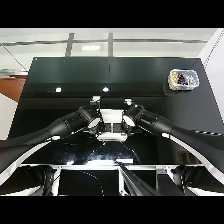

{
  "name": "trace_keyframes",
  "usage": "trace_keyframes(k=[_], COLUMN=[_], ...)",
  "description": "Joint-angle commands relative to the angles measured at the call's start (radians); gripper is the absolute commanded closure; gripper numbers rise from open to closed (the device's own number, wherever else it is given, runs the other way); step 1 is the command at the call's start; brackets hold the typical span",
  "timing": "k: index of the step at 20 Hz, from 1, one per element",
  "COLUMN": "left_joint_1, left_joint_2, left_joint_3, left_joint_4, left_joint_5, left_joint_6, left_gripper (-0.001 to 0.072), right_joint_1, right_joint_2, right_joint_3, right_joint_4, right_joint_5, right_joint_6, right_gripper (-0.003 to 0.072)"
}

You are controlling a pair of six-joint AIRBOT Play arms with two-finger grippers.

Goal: Fold the box and place the chain.

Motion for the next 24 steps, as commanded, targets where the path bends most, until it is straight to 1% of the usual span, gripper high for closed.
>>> trace_keyframes(k=[1,2,3,12,13,14,15,19,24], left_joint_1=[0.0,0.0,0.0,0.0,0.0,0.0,0.0,0.0,0.0], left_joint_2=[0.0,0.0,0.0,0.0,0.0,0.0,0.0,0.0,0.0], left_joint_3=[0.0,0.0,0.0,0.0,0.0,0.0,0.0,0.0,0.0], left_joint_4=[0.0,0.0,0.0,0.0,0.0,0.0,0.0,0.0,0.0], left_joint_5=[0.001,0.001,0.001,0.001,0.001,0.001,0.001,0.001,0.001], left_joint_6=[0.0,0.0,0.0,0.0,0.0,0.0,0.0,0.0,0.0], left_gripper=[0.0677,0.0677,0.0677,0.0677,0.0677,0.0677,0.0677,0.0677,0.0677], right_joint_1=[0.001,0.001,0.001,0.001,0.001,0.001,0.001,0.0,-0.011], right_joint_2=[0.0,0.0,0.0,0.0,0.0,0.001,0.002,0.014,0.043], right_joint_3=[0.0,0.0,0.0,0.0,0.0,0.001,0.003,0.018,0.055], right_joint_4=[0.018,0.019,0.019,0.022,0.021,0.022,0.021,0.019,0.013], right_joint_5=[0.009,0.01,0.01,0.013,0.013,0.013,0.015,0.016,0.065], right_joint_6=[-0.014,-0.014,-0.02,-0.021,-0.021,-0.021,-0.022,-0.055,-0.101], right_gripper=[0.0614,0.0619,0.064,0.0638,0.0548,0.0312,0.0298,0.0298,0.0298])
